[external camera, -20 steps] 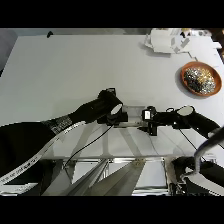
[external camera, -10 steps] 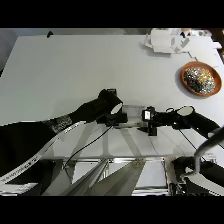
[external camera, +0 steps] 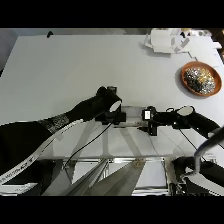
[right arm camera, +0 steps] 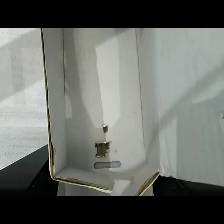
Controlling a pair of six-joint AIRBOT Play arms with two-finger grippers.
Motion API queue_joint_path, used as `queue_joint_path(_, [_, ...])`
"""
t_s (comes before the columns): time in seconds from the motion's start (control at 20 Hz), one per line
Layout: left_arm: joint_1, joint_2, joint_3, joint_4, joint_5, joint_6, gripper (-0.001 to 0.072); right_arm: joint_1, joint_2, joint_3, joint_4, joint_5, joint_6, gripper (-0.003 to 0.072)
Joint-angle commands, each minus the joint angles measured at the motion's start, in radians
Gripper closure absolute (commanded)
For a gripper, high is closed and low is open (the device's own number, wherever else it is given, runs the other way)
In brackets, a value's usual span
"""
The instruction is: Fold the box and place the chain.
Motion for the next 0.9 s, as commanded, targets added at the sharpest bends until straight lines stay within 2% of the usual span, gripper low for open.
queue_joint_path(0.0, [0.001, 0.005, 0.001, -0.018, 0.017, 0.050, 0.0435, 0.000, 0.001, 0.000, 0.000, 0.001, 0.000, 0.0271])
queue_joint_path(0.3, [-0.018, -0.023, 0.000, 0.000, 0.084, 0.052, 0.0442, 0.000, 0.001, 0.000, 0.000, 0.001, 0.000, 0.0271])
queue_joint_path(0.35, [-0.021, -0.032, 0.000, -0.009, 0.079, 0.051, 0.0481, 0.000, 0.001, 0.000, 0.000, 0.001, 0.000, 0.0271])
queue_joint_path(0.4, [-0.021, -0.039, 0.000, -0.022, 0.076, 0.052, 0.0619, 0.000, 0.001, 0.000, 0.000, 0.001, 0.000, 0.0271])
queue_joint_path(0.45, [-0.021, -0.042, 0.000, -0.026, 0.071, 0.051, 0.0692, 0.000, 0.001, 0.000, 0.000, 0.001, 0.000, 0.0271])
queue_joint_path(0.7, [-0.021, -0.042, 0.000, -0.025, 0.056, 0.039, 0.0707, 0.000, 0.001, 0.000, 0.000, 0.001, 0.000, 0.0271])
queue_joint_path(0.85, [-0.021, -0.039, 0.000, -0.026, 0.047, 0.040, 0.0683, 0.000, 0.001, 0.000, 0.000, 0.001, 0.000, 0.0271])
